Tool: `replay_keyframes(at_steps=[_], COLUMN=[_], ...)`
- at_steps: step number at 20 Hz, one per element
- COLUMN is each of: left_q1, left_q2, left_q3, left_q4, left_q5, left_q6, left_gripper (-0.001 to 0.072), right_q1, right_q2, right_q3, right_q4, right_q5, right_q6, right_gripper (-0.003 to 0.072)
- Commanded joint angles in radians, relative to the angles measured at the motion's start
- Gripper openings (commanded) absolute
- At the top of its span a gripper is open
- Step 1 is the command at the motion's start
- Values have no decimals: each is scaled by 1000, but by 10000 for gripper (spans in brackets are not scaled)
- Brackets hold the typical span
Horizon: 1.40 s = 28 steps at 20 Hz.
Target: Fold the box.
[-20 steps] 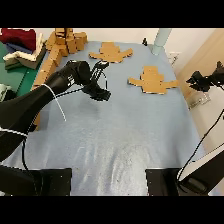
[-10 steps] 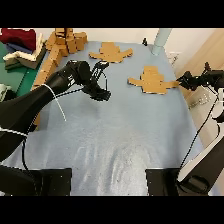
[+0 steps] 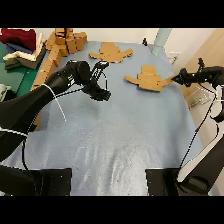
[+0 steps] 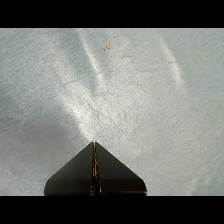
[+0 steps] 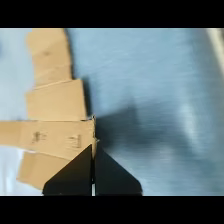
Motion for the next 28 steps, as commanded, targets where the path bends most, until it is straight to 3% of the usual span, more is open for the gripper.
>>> replay_keyframes(at_steps=[1, 4, 6, 13, 16, 18, 22, 23, 24, 25, 28], left_q1=[0, 0, 0, 0, 0, 0, 0, 0, 0, 0, 0], left_q2=[0, 0, 0, 0, 0, 0, 0, 0, 0, 0, 0], left_q3=[0, 0, 0, 0, 0, 0, 0, 0, 0, 0, 0], left_q4=[0, 0, 0, 0, 0, 0, 0, 0, 0, 0, 0], left_q5=[0, 0, 0, 0, 0, 0, 0, 0, 0, 0, 0], left_q6=[0, 0, 0, 0, 0, 0, 0, 0, 0, 0, 0], left_gripper=[13, 13, 13, 13, 13, 13, 12, 13, 13, 13, 12], right_q1=[41, 85, 114, 208, 275, 325, 376, 375, 375, 375, 334], right_q2=[80, 232, 360, 899, 1099, 1204, 1288, 1284, 1273, 1256, 1148], right_q3=[-29, -180, -351, -1120, -1400, -1522, -1608, -1607, -1597, -1578, -1462], right_q4=[55, 26, 14, -15, -15, -17, -122, -148, -186, -220, -290], right_q5=[-93, -93, -65, 276, 395, 440, 398, 383, 377, 368, 298], right_q6=[-81, -88, -114, -131, -76, -25, 125, 141, 151, 156, 138], right_gripper=[-2, -2, -3, -2, -2, -2, 33, 109, 256, 291, 291])
